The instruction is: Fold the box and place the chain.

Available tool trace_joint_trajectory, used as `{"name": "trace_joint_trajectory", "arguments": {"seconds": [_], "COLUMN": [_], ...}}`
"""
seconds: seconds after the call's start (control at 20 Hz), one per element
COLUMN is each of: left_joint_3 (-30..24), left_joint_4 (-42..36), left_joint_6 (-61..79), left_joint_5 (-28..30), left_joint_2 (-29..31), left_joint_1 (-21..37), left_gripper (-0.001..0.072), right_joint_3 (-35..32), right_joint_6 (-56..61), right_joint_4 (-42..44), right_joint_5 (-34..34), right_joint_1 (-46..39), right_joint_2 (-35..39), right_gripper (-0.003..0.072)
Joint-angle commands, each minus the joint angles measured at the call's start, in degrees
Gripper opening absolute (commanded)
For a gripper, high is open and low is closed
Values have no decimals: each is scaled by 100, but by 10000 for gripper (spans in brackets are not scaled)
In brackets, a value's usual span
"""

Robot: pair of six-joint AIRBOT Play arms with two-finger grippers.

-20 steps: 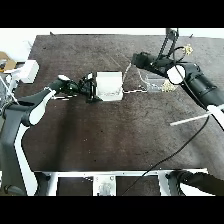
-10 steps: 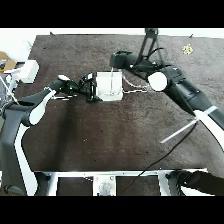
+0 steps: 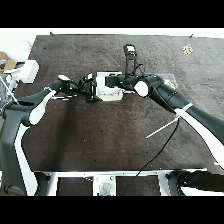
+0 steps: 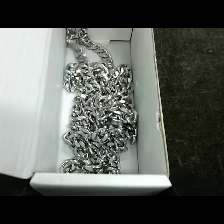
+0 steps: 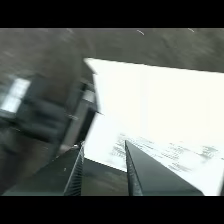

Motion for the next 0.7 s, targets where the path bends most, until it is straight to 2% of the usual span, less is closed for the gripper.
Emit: {"name": "trace_joint_trajectory", "arguments": {"seconds": [0.0, 0.1, 0.2, 0.4, 0.65], "left_joint_3": [2, 2, 2, 2, 2], "left_joint_4": [4, 2, 2, 2, 2], "left_joint_6": [0, 0, 0, 0, 0], "left_joint_5": [2, 2, 2, 2, 4], "left_joint_2": [2, 2, 2, 2, 2], "left_joint_1": [-2, -2, -2, -2, -2], "left_gripper": [341, 341, 341, 341, 341], "right_joint_3": [-20, -63, -361, -1134, -1198], "right_joint_6": [26, 33, 295, 708, 258], "right_joint_4": [-710, -944, -1014, -654, 544], "right_joint_5": [1276, 1755, 1598, 619, -669], "right_joint_1": [-455, -918, -1482, -2404, -2463], "right_joint_2": [166, 164, 162, -42, -706], "right_gripper": [295, 295, 295, 294, 294]}}
